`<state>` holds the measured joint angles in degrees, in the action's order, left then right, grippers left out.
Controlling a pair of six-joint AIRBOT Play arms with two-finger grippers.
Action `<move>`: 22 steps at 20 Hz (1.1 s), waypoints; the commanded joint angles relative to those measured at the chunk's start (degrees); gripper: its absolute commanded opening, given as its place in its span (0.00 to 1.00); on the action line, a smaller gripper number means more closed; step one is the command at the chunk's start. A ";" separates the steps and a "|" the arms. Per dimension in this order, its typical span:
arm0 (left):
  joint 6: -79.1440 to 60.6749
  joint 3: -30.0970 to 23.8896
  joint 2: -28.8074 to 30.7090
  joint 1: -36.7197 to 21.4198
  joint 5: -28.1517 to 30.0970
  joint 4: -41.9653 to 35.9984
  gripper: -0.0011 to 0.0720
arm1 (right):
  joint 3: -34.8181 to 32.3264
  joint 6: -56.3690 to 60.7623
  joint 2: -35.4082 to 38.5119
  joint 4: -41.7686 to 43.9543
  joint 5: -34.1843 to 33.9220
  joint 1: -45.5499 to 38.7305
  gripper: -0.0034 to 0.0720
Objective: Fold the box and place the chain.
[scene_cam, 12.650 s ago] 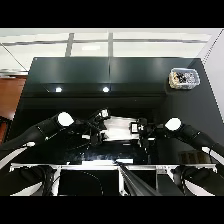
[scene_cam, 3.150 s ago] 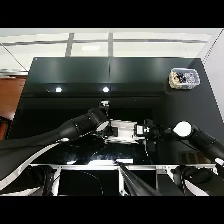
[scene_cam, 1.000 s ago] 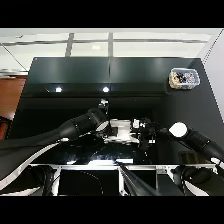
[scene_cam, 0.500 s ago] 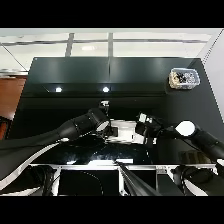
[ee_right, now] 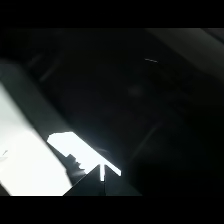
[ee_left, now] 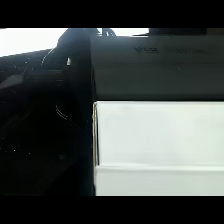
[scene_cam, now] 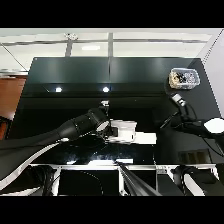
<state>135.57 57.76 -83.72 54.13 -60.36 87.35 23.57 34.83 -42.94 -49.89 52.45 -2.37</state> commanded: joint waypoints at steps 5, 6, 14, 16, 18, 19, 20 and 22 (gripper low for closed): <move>-0.09 0.02 0.02 -0.04 0.28 0.02 0.05 | 0.02 30.82 -5.09 -9.97 1.95 -6.82 0.10; -0.09 0.02 0.02 -0.04 0.26 0.02 0.05 | 0.04 32.22 -6.69 -9.44 2.51 -6.82 0.10; -0.09 0.02 0.02 -0.04 0.28 0.04 0.05 | 0.04 32.76 -19.43 0.57 12.31 -6.78 0.10; -0.09 0.02 0.02 -0.07 0.31 0.04 0.05 | 0.04 32.65 -21.20 0.85 13.11 -5.20 0.10; -0.09 0.02 0.02 -0.07 0.28 0.04 0.05 | 0.04 32.57 -23.10 1.14 13.62 -1.53 0.11; -0.09 0.02 0.02 -0.07 0.28 0.04 0.05 | 0.04 31.43 -23.89 2.23 13.66 0.44 0.11; -0.09 0.02 0.02 -0.07 0.28 0.04 0.05 | 0.04 29.62 -24.41 4.33 13.68 2.10 0.11; -0.09 0.02 0.02 -0.07 0.28 0.04 0.05 | 0.20 24.57 -24.50 10.36 15.15 3.17 0.11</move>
